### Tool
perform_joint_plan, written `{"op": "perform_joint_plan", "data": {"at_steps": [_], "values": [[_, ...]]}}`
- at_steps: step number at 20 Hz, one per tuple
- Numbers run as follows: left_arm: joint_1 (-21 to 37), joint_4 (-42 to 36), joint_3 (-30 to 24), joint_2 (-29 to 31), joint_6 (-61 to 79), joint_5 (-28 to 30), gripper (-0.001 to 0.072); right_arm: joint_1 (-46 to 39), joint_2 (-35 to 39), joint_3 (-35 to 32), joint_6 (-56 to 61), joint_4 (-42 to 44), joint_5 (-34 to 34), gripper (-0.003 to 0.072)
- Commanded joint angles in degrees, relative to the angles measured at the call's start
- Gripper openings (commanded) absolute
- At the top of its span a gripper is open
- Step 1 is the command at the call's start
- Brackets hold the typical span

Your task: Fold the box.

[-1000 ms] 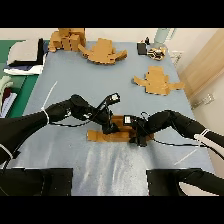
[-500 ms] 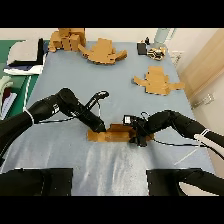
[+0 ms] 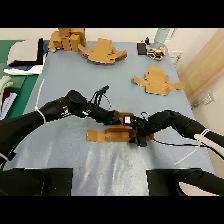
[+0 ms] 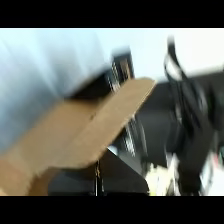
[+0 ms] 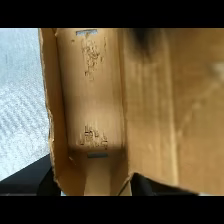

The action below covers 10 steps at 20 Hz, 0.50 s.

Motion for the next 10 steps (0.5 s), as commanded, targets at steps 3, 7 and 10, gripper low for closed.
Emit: {"op": "perform_joint_plan", "data": {"at_steps": [3,7,10], "values": [[-0.96,2.84,0.50,-5.33,-5.84,9.64,0.0012,0.02,0.04,0.04,0.02,-0.02,-0.04,0.0512],[-2.01,12.52,0.50,-7.08,-15.06,9.01,0.0011,0.02,0.04,0.07,0.02,-0.02,-0.04,0.0512],[-2.73,12.41,0.52,-7.08,-15.06,9.05,0.0011,0.02,0.04,0.04,0.02,-0.04,-0.02,0.0512]]}}
